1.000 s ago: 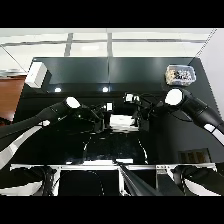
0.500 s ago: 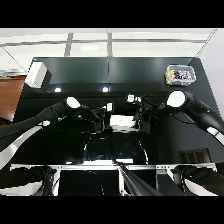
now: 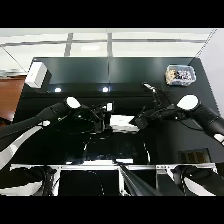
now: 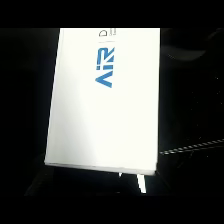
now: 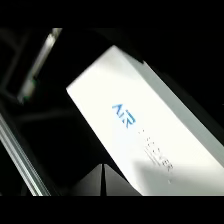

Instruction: Fold the box and place the chain.

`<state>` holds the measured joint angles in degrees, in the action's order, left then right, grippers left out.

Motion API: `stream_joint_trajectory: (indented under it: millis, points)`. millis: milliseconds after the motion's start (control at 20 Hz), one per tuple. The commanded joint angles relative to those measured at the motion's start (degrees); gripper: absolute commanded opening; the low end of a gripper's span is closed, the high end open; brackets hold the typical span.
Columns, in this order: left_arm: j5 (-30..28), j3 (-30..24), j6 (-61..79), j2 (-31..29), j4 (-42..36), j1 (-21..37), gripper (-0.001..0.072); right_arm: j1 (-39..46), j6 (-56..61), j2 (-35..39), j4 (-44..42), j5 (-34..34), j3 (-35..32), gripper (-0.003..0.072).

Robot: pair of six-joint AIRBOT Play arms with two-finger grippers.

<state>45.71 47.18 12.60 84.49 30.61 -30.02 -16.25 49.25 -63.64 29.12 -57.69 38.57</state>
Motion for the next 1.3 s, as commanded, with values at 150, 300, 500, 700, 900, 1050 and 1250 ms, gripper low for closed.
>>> stream_joint_trajectory:
  millis: [150,300,500,700,900,1050,1250]
  points:
    - [0.02,0.04,0.02,0.04,0.02,0.02,0.0443,0.42,6.01,-5.35,-4.26,5.84,-4.42,0.0019]
    - [0.0,0.04,-0.02,0.04,0.0,0.02,0.0444,0.42,7.37,-7.39,-0.35,5.92,-4.44,0.0019]
    - [0.02,0.04,-0.07,0.04,-0.02,0.02,0.0443,0.61,7.21,-6.82,-0.63,4.13,-3.78,0.0019]
    - [-0.09,0.83,-6.01,-0.11,0.46,0.02,0.0444,6.4,4.52,-0.85,3.04,-10.95,4.0,0.0019]
    - [2.32,3.19,-11.47,-2.49,5.11,0.04,0.0718,18.56,8.11,9.33,12.41,-14.69,7.02,0.0019]
    - [8.9,6.97,-18.34,-6.25,11.34,0.0,0.0718,26.56,8.61,13.35,15.72,-17.59,7.02,0.0019]
    - [8.9,16.96,-24.44,-2.78,11.17,-3.65,0.0711,29.44,8.63,13.53,15.54,-15.06,6.99,0.0019]
